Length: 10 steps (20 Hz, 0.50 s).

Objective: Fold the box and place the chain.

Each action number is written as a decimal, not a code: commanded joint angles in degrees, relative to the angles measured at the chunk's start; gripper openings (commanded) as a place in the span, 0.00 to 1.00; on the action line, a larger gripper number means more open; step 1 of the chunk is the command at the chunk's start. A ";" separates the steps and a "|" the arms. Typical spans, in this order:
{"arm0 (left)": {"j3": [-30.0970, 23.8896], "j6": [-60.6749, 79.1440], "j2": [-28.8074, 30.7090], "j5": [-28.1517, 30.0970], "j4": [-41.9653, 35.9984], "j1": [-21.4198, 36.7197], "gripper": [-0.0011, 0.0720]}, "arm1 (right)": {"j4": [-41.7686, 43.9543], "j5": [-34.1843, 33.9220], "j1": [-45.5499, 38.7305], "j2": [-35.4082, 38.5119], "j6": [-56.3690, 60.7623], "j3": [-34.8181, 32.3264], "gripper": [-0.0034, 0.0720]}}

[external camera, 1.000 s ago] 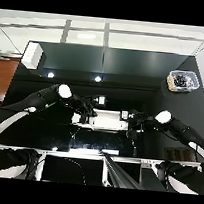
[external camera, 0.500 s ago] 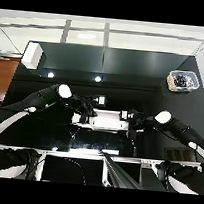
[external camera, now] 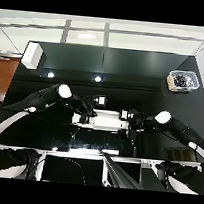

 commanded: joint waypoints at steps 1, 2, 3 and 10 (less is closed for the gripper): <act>0.07 0.00 0.00 0.02 0.00 0.02 0.05 | -0.02 0.07 0.04 -0.04 0.00 0.00 0.68; 0.07 0.00 0.00 0.02 0.00 0.02 0.05 | -0.02 0.07 0.04 -0.04 0.00 0.00 0.68; 0.07 -0.02 0.00 0.02 0.00 0.02 0.05 | -0.02 0.07 0.04 -0.04 0.00 0.00 0.68; 0.09 -0.96 2.01 -0.09 0.11 0.02 0.19 | -0.02 0.09 0.04 -0.04 -0.02 0.00 0.53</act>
